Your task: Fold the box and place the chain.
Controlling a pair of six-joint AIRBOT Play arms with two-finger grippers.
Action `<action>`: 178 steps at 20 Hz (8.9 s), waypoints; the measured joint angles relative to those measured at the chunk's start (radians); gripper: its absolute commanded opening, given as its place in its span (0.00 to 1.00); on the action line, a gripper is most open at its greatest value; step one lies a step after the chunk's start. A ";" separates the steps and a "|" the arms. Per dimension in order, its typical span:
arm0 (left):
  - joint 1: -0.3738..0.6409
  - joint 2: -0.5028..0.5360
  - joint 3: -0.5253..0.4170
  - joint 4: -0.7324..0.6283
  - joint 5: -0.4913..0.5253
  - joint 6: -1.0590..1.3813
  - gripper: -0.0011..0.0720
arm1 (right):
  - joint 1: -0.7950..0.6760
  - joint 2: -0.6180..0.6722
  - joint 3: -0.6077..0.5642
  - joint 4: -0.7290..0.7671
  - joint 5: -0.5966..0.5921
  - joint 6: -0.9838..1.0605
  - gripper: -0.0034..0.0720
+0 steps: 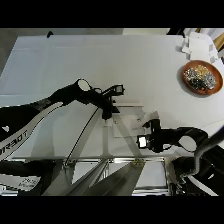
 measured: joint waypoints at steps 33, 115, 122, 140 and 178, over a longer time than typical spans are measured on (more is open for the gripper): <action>0.000 0.000 0.000 0.000 0.000 0.000 0.03 | -0.212 -0.087 0.073 0.307 -0.182 -0.135 0.95; -0.001 0.000 0.000 -0.003 0.000 0.000 0.03 | -0.402 -0.588 0.249 0.623 0.144 -0.678 0.56; -0.001 0.000 0.000 -0.003 0.000 0.000 0.03 | -0.402 -0.588 0.249 0.623 0.145 -0.678 0.56; 0.058 0.201 -0.001 0.186 -0.109 -0.146 0.70 | -0.402 -0.588 0.249 0.623 0.146 -0.678 0.56; -0.143 0.318 -0.060 0.499 0.158 -0.895 0.02 | -0.402 -0.588 0.249 0.621 0.145 -0.678 0.56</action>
